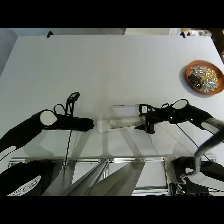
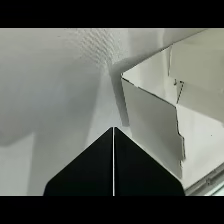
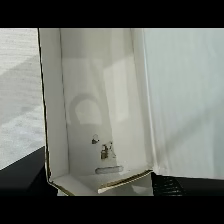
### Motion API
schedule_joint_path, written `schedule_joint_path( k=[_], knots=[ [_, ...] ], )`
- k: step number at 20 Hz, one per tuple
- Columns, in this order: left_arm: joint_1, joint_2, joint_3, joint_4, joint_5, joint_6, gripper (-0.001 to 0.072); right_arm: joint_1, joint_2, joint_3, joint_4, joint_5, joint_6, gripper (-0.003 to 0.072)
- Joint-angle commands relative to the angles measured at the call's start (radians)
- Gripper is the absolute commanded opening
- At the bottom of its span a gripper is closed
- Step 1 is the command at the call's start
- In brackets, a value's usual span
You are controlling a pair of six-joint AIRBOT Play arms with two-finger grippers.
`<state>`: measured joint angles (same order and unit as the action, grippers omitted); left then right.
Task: Fold the box and place the chain.
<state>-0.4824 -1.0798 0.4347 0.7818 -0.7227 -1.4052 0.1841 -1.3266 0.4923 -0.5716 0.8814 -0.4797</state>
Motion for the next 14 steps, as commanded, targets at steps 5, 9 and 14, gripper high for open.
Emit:
schedule_joint_path(
  k=[5, 9, 14],
  knots=[
    [-0.044, -0.108, -0.004, -0.081, 0.050, 0.041, 0.0001, 0.000, 0.001, 0.001, 0.000, 0.000, 0.000, 0.0275],
    [-0.056, -0.108, -0.003, -0.122, 0.071, 0.082, 0.0001, 0.000, 0.001, 0.001, 0.000, 0.000, 0.000, 0.0275],
    [-0.084, -0.094, 0.016, -0.146, 0.068, 0.104, 0.0002, 0.000, 0.001, 0.001, 0.000, 0.000, 0.000, 0.0275]
  ],
)
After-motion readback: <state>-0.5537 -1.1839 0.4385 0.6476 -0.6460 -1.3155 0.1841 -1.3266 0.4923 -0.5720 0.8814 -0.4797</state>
